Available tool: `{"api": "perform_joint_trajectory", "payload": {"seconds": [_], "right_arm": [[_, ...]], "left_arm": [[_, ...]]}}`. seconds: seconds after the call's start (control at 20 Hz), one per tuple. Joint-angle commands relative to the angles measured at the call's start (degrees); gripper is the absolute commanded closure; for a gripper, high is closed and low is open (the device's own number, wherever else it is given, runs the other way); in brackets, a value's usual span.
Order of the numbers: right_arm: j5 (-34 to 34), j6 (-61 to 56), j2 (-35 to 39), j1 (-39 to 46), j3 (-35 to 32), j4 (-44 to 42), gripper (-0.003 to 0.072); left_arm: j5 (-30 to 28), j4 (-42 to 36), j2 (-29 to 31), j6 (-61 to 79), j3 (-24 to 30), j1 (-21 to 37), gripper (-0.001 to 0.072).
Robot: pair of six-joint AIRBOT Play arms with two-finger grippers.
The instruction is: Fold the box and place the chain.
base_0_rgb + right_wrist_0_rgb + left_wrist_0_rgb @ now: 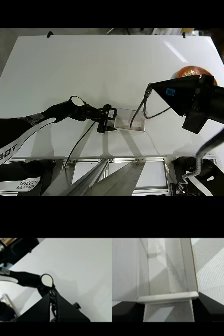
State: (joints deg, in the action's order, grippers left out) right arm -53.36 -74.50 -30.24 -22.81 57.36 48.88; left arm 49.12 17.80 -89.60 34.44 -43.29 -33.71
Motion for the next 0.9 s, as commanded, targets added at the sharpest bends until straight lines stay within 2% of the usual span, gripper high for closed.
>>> {"api": "perform_joint_trajectory", "payload": {"seconds": [0.0, 0.2, 0.35, 0.45, 0.6, 0.85], "right_arm": [[1.29, -0.02, -0.02, -0.04, 0.02, 0.11, 0.0673], [-1.16, -0.04, -0.48, -0.04, 0.02, 0.20, 0.0673], [-12.31, -0.02, -4.02, -0.07, -0.13, 0.96, 0.0673], [-17.18, 0.00, -7.28, -0.11, -0.46, 3.21, 0.0673], [-17.09, 0.46, -11.32, -0.11, -2.23, 6.60, 0.0673], [-13.29, 5.53, -17.33, -0.11, -9.14, 6.54, 0.0673]], "left_arm": [[-0.02, 0.00, 0.04, 0.02, -0.04, 0.04, 0.0540], [-0.02, 0.00, 0.04, 0.02, -0.04, 0.04, 0.0540], [0.00, 0.00, 0.04, 0.02, -0.04, 0.04, 0.0540], [0.00, 0.00, 0.04, 0.02, -0.04, 0.04, 0.0540], [-0.02, 0.00, 0.04, 0.02, -0.04, 0.04, 0.0540], [0.00, 0.00, 0.04, 0.02, -0.04, 0.04, 0.0540]]}}
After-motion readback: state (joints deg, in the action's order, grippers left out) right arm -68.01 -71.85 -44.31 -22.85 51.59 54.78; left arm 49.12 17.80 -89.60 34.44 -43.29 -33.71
